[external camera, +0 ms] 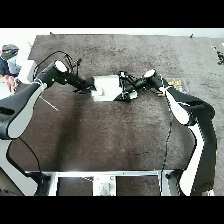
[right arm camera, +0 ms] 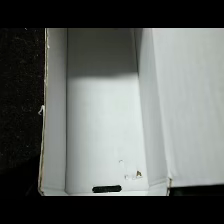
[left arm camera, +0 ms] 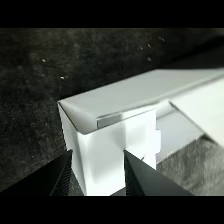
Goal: Fold the box and place the chain.
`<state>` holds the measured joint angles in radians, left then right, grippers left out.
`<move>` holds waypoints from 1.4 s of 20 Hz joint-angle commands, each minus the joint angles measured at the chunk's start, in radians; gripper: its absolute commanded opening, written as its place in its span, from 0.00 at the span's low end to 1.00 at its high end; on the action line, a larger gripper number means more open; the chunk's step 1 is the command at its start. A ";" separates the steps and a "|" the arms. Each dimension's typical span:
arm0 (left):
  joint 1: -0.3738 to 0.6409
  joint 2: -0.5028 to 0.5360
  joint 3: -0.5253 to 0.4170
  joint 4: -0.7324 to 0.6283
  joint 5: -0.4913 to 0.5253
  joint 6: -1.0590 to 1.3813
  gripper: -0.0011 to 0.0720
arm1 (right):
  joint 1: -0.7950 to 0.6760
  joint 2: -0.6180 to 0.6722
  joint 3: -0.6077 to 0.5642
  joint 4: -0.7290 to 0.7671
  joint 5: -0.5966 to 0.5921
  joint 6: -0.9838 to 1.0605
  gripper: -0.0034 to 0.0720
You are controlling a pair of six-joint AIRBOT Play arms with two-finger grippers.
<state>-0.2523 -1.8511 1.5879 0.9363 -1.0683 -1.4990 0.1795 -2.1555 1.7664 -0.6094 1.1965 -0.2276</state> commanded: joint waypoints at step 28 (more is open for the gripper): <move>-0.227 -0.256 0.447 0.655 -0.311 -0.566 0.40 | 0.000 0.000 0.000 0.000 0.000 0.000 0.44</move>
<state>-0.4713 -2.0933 2.0209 1.5475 -1.3617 -2.0319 0.1795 -2.1555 1.7664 -0.6094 1.1965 -0.2276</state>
